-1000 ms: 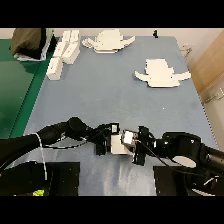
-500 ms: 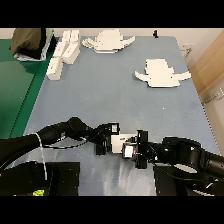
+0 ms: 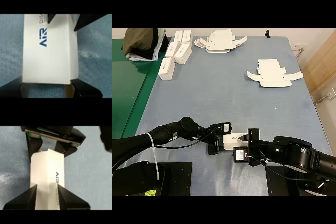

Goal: Fold the box.

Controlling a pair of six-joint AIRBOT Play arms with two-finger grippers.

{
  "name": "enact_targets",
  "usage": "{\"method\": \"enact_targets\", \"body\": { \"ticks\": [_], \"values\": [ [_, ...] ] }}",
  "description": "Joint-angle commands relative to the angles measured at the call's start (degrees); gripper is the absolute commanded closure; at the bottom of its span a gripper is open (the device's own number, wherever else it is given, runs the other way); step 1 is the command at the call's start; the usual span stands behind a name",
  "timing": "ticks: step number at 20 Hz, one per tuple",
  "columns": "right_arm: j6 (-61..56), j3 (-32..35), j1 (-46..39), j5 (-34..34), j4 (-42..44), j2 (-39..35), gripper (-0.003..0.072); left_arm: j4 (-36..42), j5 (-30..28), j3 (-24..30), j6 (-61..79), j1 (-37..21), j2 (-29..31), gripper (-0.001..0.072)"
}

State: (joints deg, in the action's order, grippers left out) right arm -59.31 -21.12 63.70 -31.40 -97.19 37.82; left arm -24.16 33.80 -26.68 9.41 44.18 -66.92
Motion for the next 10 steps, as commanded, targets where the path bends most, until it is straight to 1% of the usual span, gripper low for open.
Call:
{"method": "enact_targets", "body": {
  "ticks": [1,4,5,8,9,10],
  "values": [
    [-0.02,0.02,-0.02,0.35,-1.84,0.11,0.0279,-0.09,0.24,-0.04,0.13,0.02,0.0,0.0198],
    [0.0,0.02,-0.02,0.35,-1.86,0.11,0.0285,-0.09,0.24,-0.04,0.13,0.02,0.0,0.0198],
    [-0.02,0.02,-0.02,0.35,-1.81,0.09,0.0341,-0.09,0.24,-0.04,0.13,0.02,0.0,0.0198],
    [-0.02,-0.04,0.0,0.44,-1.4,-0.33,0.0339,-0.09,0.24,-0.04,0.13,0.02,0.0,0.0198],
    [-0.02,-0.09,0.0,0.57,-1.18,-0.81,0.0332,-0.09,0.26,-0.04,0.13,0.02,0.0,0.0198],
    [-0.02,-0.2,0.0,0.61,-0.94,-1.42,0.0307,-0.09,0.24,-0.04,0.13,0.02,0.0,0.0198]
  ]
}}
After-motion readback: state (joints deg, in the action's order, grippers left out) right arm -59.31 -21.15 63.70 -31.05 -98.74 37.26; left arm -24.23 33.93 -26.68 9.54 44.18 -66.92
